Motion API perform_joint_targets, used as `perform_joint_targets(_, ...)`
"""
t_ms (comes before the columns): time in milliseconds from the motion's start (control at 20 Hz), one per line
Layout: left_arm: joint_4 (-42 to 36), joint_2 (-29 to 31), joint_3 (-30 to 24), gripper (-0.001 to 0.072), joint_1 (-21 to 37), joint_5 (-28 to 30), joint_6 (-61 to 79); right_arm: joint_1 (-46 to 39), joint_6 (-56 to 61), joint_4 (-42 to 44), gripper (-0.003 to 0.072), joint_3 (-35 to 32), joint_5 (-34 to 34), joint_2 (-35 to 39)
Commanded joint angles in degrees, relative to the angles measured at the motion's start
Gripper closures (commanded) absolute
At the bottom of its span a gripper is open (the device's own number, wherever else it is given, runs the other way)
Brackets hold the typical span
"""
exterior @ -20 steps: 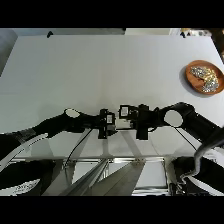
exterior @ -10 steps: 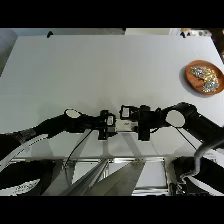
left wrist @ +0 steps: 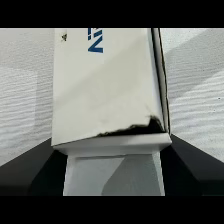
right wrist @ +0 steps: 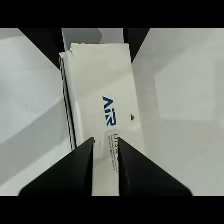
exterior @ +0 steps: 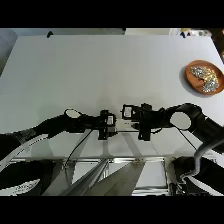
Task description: Fold the box and place the chain.
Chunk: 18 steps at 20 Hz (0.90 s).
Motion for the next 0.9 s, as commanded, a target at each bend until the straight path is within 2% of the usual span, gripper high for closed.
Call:
perform_joint_targets(0, 0.0, 0.02, 0.0, 0.0575, 0.02, 0.02, 0.0, 0.07, 0.02, 0.7, 0.0662, 0.0, 0.02, 0.17)
perform_joint_targets(550, 0.0, 0.02, 0.0, 0.0575, 0.02, 0.02, 0.0, 0.07, 0.04, 0.85, 0.0671, -0.02, 2.73, -4.26)
perform_joint_targets(850, 0.0, 0.02, 0.0, 0.0575, 0.02, 0.02, 0.0, 0.07, 0.04, 0.87, 0.0671, -0.07, 4.02, -4.37)
